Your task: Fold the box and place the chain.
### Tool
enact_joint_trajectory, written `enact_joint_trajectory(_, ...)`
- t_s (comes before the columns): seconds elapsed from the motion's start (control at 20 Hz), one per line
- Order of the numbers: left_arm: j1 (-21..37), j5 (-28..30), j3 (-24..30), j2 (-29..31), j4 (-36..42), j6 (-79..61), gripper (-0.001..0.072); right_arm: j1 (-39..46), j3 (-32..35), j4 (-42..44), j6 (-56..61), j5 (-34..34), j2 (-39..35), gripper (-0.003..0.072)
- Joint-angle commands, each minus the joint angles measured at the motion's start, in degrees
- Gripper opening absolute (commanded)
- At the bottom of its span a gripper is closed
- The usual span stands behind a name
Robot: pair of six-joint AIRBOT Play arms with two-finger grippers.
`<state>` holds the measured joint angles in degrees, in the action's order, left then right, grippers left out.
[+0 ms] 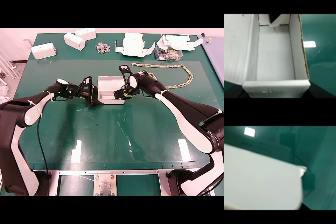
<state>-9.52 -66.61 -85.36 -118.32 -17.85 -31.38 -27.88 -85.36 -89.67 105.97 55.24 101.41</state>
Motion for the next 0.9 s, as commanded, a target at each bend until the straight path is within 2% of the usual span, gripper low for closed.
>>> enact_joint_trajectory(0.0,-0.1,0.0,0.0,0.0,-0.1,-0.2,0.0469,-0.2,-0.2,0.5,0.0,-0.2,0.0,0.0007)
enact_joint_trajectory(0.05,-0.1,0.0,0.0,0.0,-0.1,-0.2,0.0469,-0.2,-0.2,0.5,0.0,-0.2,0.0,0.0019)
enact_joint_trajectory(0.15,-0.1,0.0,0.0,0.0,-0.1,-0.2,0.0469,-0.2,-0.2,0.4,0.1,-0.3,0.0,0.0332)
enact_joint_trajectory(0.2,-0.1,0.0,0.0,0.0,-0.1,-0.2,0.0469,-0.1,-0.2,0.4,0.1,-0.3,-0.1,0.0374)
enact_joint_trajectory(0.35,-0.1,0.0,0.0,0.0,-0.1,-0.2,0.0469,-0.1,-0.2,-1.5,0.1,-0.3,-1.0,0.0396)
enact_joint_trajectory(0.45,-0.1,0.0,0.0,0.0,-0.1,-0.2,0.0469,-0.1,-0.4,-3.1,0.2,-0.2,-2.0,0.0452)
enact_joint_trajectory(0.6,-0.1,0.0,0.0,0.0,-0.1,-0.2,0.0469,-0.1,-1.8,-3.6,0.1,-0.1,-2.6,0.0451)
enact_joint_trajectory(0.85,-0.1,-0.1,0.0,0.0,-0.1,-0.2,0.0469,-0.1,-1.8,-3.4,1.4,0.3,-2.0,0.0361)
